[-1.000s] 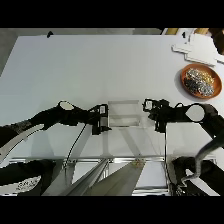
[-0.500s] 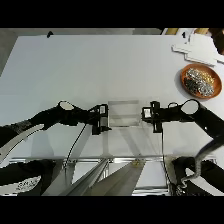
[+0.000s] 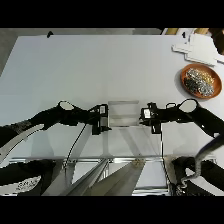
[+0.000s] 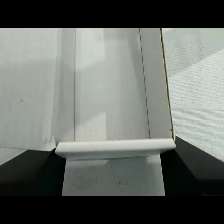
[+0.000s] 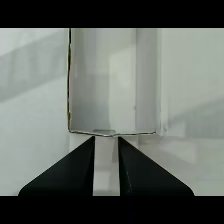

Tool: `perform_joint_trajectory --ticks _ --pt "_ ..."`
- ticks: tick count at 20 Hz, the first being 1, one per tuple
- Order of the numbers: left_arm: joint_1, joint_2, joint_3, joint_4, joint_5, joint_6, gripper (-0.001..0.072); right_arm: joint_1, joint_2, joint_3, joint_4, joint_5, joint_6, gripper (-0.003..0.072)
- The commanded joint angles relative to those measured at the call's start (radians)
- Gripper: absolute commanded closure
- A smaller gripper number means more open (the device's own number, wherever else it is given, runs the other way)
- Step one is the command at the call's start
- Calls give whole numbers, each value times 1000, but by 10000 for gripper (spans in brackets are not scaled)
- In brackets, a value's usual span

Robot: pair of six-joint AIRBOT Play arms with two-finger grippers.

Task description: Fold the box and place the chain.

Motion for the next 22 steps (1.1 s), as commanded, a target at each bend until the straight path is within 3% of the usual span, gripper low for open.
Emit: perform_joint_trajectory --ticks 1,9,13,14,17,18,21,22 --pt "0 0 0 0 0 0 697 0 -2 -6 53 -6 -8 522" --pt "0 0 0 0 0 0 697 15 -8 -37 146 -61 -37 531" --pt "0 0 0 0 0 0 697 78 -80 -37 175 -98 -37 528" --pt "0 0 0 0 0 0 697 82 -95 -37 195 -101 -37 511" --pt "0 0 0 0 0 0 697 81 -99 -37 205 -117 -32 262" --pt "0 0 0 0 0 0 697 81 -99 -37 204 -118 -32 253" --pt "0 0 0 0 0 0 697 80 -84 -37 174 -117 18 281" --pt "0 0 0 0 0 0 697 80 -65 -37 132 -117 60 360"
